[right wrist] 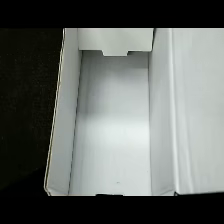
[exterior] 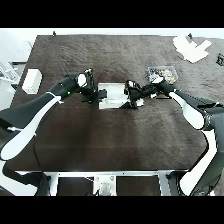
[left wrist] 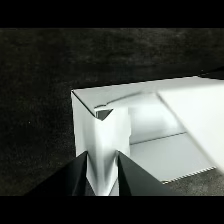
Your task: Fold the box and place the chain.
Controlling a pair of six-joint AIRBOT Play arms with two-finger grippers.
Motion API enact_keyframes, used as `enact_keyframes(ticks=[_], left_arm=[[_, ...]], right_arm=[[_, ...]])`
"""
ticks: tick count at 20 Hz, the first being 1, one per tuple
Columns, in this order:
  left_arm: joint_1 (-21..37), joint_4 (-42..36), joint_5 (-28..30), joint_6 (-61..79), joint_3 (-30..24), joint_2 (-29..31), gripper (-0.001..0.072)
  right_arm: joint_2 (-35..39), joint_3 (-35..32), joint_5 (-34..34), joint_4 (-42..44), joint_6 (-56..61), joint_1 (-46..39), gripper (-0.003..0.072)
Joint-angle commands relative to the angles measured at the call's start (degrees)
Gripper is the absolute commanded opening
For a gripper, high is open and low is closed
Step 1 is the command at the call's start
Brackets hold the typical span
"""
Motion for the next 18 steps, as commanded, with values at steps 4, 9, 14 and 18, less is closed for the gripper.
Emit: enact_keyframes(ticks=[4,9,14,18], left_arm=[[-0.46,3.13,-4.42,-0.33,4.79,-3.54,0.0217],[-0.85,6.38,-9.75,-1.22,9.86,-7.17,0.0217],[-0.85,9.11,-12.28,-1.38,12.41,-8.20,0.0217],[-0.85,9.73,-17.09,-1.36,16.68,-10.73,0.0218]], right_arm=[[-0.02,-0.02,0.02,0.11,-0.09,0.07,0.0592],[-0.02,-0.02,0.04,0.11,-0.09,0.07,0.0592],[-0.02,-0.02,0.02,0.11,-0.09,0.07,0.0592],[-0.02,-0.02,0.04,0.11,-0.09,0.07,0.0592]])
